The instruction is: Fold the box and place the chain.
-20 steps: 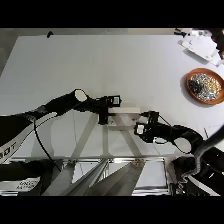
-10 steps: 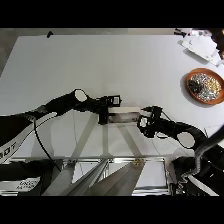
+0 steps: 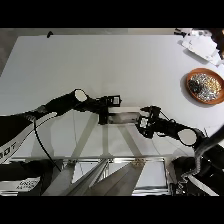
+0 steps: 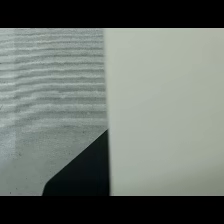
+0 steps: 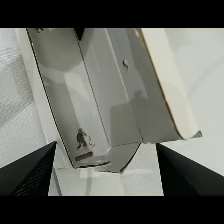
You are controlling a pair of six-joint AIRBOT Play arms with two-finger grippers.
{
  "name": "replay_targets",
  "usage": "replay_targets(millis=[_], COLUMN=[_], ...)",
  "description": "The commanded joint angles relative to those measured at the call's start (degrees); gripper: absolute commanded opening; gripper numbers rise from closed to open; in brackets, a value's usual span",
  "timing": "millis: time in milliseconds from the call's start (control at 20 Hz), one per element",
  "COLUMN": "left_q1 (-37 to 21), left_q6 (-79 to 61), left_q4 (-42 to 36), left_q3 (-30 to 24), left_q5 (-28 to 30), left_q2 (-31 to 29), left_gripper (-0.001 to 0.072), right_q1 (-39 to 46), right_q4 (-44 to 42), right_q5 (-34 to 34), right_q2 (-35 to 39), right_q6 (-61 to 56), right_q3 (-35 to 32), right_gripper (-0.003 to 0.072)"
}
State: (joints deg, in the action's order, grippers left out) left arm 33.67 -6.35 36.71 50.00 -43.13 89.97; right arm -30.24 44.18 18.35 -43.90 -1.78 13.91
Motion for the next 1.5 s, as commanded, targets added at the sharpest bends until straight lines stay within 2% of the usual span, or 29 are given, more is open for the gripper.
replay_targets(millis=[0, 150, 300, 400, 550, 650, 850, 1200, 1350, 1450], left_q1=[0.0, 0.0, 0.0, 0.0, 0.0, 0.0, 0.0, 0.0, 0.0, 0.0], left_q6=[0.0, 0.0, 0.0, 0.0, 0.0, 0.0, 0.0, 0.0, 0.0, 0.0], left_q4=[0.0, 0.0, 0.0, 0.0, 0.0, 0.0, 0.0, 0.0, 0.0, 0.0], left_q3=[0.0, 0.0, 0.0, 0.0, 0.0, 0.0, 0.0, 0.0, 0.0, 0.0], left_q5=[0.0, 0.0, 0.0, 0.0, 0.0, 0.0, 0.0, 0.0, 0.0, 0.0], left_q2=[0.0, 0.0, 0.0, 0.0, 0.0, 0.0, 0.0, 0.0, 0.0, 0.0], left_gripper=[0.0013, 0.0013, 0.0013, 0.0013, 0.0013, 0.0013, 0.0013, 0.0013, 0.0013, 0.0013], right_q1=[0.0, 0.4, 4.3, 6.6, 7.5, 7.5, 7.5, 7.5, 7.6, 10.0], right_q4=[-1.1, -1.3, -1.7, -1.8, -5.6, -9.1, -10.2, -14.1, -17.8, -17.8], right_q5=[-0.9, -0.8, 1.2, 4.0, 10.8, 10.6, 9.3, 7.2, 8.0, 12.1], right_q2=[0.0, 0.0, 0.0, 0.0, -0.3, -2.3, -6.8, -7.5, -8.1, -8.6], right_q6=[1.0, 2.0, 2.3, 2.8, 12.1, 15.4, 18.4, 19.2, 23.8, 25.0], right_q3=[0.0, 0.0, 0.0, 0.0, 0.0, 0.1, 0.2, 1.2, 1.3, 1.6], right_gripper=[0.0687, 0.0688, 0.0688, 0.0688, 0.0687, 0.0687, 0.0687, 0.0686, 0.0681, 0.0666])
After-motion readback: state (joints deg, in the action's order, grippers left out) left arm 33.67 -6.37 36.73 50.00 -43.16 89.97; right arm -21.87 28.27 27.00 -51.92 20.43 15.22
